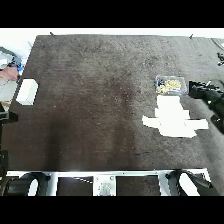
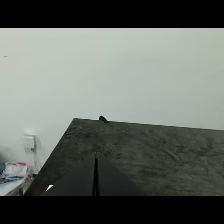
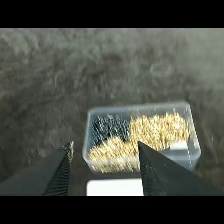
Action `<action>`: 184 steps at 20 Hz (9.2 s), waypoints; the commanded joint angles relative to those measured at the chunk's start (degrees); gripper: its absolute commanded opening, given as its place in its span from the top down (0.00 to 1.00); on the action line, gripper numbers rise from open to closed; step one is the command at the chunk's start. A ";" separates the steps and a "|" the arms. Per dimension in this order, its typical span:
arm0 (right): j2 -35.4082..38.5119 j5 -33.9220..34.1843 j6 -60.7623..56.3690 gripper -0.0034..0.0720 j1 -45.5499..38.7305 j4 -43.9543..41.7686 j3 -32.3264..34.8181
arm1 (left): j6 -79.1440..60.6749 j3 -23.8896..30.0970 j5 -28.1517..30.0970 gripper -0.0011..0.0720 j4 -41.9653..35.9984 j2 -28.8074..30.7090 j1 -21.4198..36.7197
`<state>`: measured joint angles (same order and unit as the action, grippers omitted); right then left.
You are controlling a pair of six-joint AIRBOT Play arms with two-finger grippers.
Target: Fold the box and place the chain.
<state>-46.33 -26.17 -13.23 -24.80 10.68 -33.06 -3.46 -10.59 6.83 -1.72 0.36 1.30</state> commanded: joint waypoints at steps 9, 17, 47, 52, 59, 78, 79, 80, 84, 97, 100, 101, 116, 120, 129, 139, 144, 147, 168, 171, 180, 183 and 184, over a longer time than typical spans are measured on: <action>-20.35 -44.98 -28.68 0.33 -33.81 41.33 -25.07 | -0.02 0.00 0.00 0.97 0.02 -0.02 0.00; -38.05 -51.25 -28.52 0.33 -34.07 54.25 -36.83 | -0.02 0.00 0.02 0.97 0.02 -0.02 -0.02; -61.70 -71.47 -17.97 0.94 -31.10 43.87 -43.67 | -0.02 0.00 0.02 0.97 0.02 -0.02 -0.02; -58.77 -75.14 -19.91 0.94 -29.75 39.54 -38.51 | -0.02 0.00 0.02 0.97 0.02 -0.02 -0.02; -44.50 -65.20 -17.46 0.94 -18.03 31.63 -17.03 | -0.02 0.00 0.00 0.97 0.02 -0.02 0.00; -32.06 -8.20 -11.72 0.94 41.38 -7.48 -4.98 | -0.07 -0.09 -16.37 0.42 0.04 -0.02 -0.02; -33.44 -9.01 -11.50 0.94 42.05 -7.19 -6.38 | -0.07 -0.07 -17.27 0.42 0.04 -0.02 -0.02; -34.73 -9.42 -10.88 0.94 42.77 -5.92 -7.58 | -0.04 -0.09 -17.70 0.42 0.02 -0.02 -0.02; -35.28 -5.64 -10.93 0.94 43.54 -5.44 -8.31 | 3.45 -1.95 -18.29 0.42 -0.15 -4.35 0.00; -34.56 -4.59 -11.80 0.94 46.40 -5.95 -7.72 | 17.66 -39.34 -54.99 0.42 18.91 -67.67 0.00; -34.56 -4.59 -11.80 0.94 46.40 -5.84 -6.60 | 27.82 -48.19 -60.30 0.42 31.08 -74.14 0.00; -34.56 -4.61 -11.78 0.94 46.40 -5.79 -6.49 | 32.74 -51.47 -62.53 0.42 36.15 -76.22 -0.02; -34.56 -4.68 -8.98 0.94 46.40 -8.61 -6.56 | 40.89 -67.19 -83.08 0.42 43.74 -96.83 -2.01; -34.56 -5.11 -8.96 0.94 46.40 -8.61 -6.56 | 40.44 -67.21 -81.22 0.42 44.50 -97.37 -2.60; -34.56 -5.53 -8.35 0.94 46.40 -8.59 -6.56 | 42.47 -68.26 -79.54 0.42 45.62 -97.37 -2.62; -34.56 -5.53 -7.91 0.94 46.40 -8.61 -6.56 | 44.70 -69.00 -77.90 0.42 51.15 -97.98 -4.22; -34.56 -5.51 -7.69 0.94 46.40 -8.59 -6.56 | 44.04 -69.00 -78.99 0.42 50.14 -99.36 -6.62; -34.56 -5.51 -7.30 0.94 46.40 -8.61 -6.56 | 43.39 -69.48 -81.90 0.50 47.71 -100.48 -6.62; -34.34 -5.57 -5.81 0.53 46.38 -8.02 -6.56 | 30.45 -69.83 -87.60 0.97 42.49 -101.90 -6.56; -31.28 -5.51 -5.90 0.52 45.38 -4.39 -6.47 | 24.85 -69.83 -90.05 0.97 41.77 -101.48 -6.56; -18.99 -5.53 -6.03 0.52 35.78 -1.88 -4.50 | 9.44 -66.29 -88.52 0.98 38.93 -95.56 -6.56; -18.91 -5.88 -6.03 0.52 35.80 -1.64 -3.58 | 3.54 -62.45 -84.78 0.98 38.53 -92.87 -6.56; -18.88 -5.92 -6.03 0.52 35.80 -1.64 -3.37 | 1.49 -61.64 -83.67 0.98 38.69 -92.37 -6.56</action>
<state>-65.95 -31.86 -19.22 11.57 8.80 -37.21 4.67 -74.91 -79.81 37.26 -93.97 -5.30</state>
